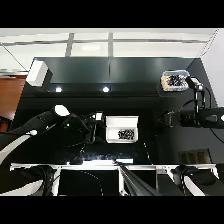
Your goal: Fold the box and place the chain.
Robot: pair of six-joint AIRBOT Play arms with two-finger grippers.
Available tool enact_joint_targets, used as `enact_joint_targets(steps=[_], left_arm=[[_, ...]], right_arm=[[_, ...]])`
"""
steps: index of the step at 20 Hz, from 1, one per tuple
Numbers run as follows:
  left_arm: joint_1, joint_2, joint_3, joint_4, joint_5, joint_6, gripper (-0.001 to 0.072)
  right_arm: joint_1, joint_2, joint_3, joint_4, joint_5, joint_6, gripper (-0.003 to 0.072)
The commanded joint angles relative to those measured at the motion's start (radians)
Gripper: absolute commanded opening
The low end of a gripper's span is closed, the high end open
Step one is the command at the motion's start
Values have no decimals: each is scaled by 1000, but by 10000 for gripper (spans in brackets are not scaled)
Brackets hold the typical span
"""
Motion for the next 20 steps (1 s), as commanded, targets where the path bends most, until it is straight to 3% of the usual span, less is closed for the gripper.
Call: enact_joint_targets(steps=[1,20], left_arm=[[-23,-1,1,-13,18,-49,707],[-89,-2,1,-76,103,-84,706]], right_arm=[[0,1,0,-7,-3,-1,501],[0,0,-1,-14,-19,-3,501]])
